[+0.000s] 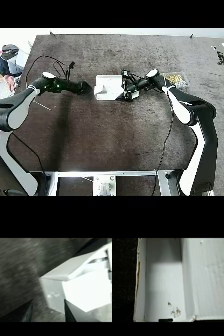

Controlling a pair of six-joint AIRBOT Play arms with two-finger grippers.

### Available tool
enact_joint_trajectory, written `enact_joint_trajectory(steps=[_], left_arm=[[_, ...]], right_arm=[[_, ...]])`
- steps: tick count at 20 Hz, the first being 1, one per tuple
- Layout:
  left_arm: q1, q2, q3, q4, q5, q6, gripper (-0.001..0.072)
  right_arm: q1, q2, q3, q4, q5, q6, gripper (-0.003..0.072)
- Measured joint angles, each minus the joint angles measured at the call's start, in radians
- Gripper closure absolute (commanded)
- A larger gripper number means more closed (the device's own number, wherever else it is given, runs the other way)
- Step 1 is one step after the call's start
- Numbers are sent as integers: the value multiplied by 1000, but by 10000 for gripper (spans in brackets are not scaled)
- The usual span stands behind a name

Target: Fold the box and place the chain.

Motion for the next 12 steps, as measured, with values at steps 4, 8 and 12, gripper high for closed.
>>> enact_joint_trajectory(steps=[4, 8, 12], left_arm=[[-10, 0, 18, -28, -27, 10, 292], [-33, 4, 24, -33, -17, 1, 292], [-49, 6, 37, -20, -16, -39, 292]], right_arm=[[0, 0, 0, 0, 0, 0, 225], [0, 0, 0, 0, 0, 0, 225], [0, 0, 0, 0, 0, 0, 225]])
